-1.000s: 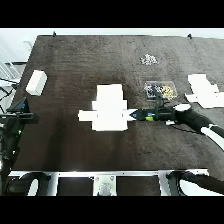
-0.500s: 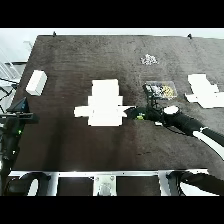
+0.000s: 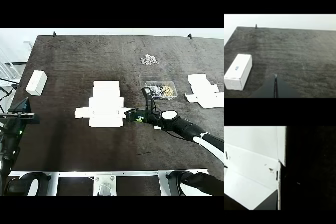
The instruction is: Fold the box and place the chain.
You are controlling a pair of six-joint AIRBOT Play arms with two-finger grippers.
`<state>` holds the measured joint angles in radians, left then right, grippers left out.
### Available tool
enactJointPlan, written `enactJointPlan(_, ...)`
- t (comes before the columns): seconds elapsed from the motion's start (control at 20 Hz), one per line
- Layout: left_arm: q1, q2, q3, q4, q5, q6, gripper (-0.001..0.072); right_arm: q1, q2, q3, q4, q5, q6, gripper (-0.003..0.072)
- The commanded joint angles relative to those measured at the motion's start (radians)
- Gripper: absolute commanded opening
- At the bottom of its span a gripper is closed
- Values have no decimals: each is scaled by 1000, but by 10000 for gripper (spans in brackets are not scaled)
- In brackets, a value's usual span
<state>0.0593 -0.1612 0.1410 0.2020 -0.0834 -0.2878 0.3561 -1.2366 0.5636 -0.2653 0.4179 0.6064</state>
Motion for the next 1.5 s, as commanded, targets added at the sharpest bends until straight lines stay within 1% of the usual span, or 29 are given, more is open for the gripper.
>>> enactJointPlan(0.0, 1, 1, 3, 0, -23, 2, 43, 3, 5, -12, -2, -12, -13, 5)
enactJointPlan(0.05, 0, 1, 4, 1, -45, 10, 318, 3, 5, -12, 5, -18, -13, 6)
enactJointPlan(0.1, 1, 1, 4, 0, -79, 11, 578, 3, 5, -12, 5, -19, -13, 6)
enactJointPlan(0.25, 0, 1, 6, 1, -223, 45, 574, 3, 5, -12, 3, -18, -13, 6)
enactJointPlan(0.35, 1, 0, 16, 0, -270, 44, 573, 6, 5, -12, 3, -18, -14, 6)
enactJointPlan(0.45, 0, 0, 36, 0, -282, 33, 466, 10, 5, -12, 4, -18, -17, 6)
enactJointPlan(0.55, 1, -41, 64, 1, -297, 31, 466, 10, 5, -12, 4, -18, -17, 7)
enactJointPlan(0.65, 1, -147, 109, 4, -343, 31, 467, 10, 5, -12, 3, -18, -16, 7)
enactJointPlan(0.7, 1, -221, 139, 4, -380, 30, 467, 10, 5, -12, 4, -18, -16, 7)
enactJointPlan(0.9, 1, -559, 305, 13, -520, 27, 467, 10, 5, -12, 4, -18, -16, 8)
enactJointPlan(1.0, 1, -711, 399, 50, -591, 25, 467, 10, 5, -12, 5, -18, -13, 8)
enactJointPlan(1.1, 1, -849, 507, 90, -674, -27, 467, 10, 5, -12, 21, -18, -13, 9)
enactJointPlan(1.3, 1, -1103, 777, 262, -884, -209, 467, 10, 5, -12, 23, -18, -13, 9)
enactJointPlan(1.35, 0, -1167, 852, 301, -951, -248, 466, 10, 5, -12, 23, -18, -13, 9)
enactJointPlan(1.45, 0, -1287, 993, 336, -1083, -292, 467, 10, 5, -12, 27, -18, -13, 9)
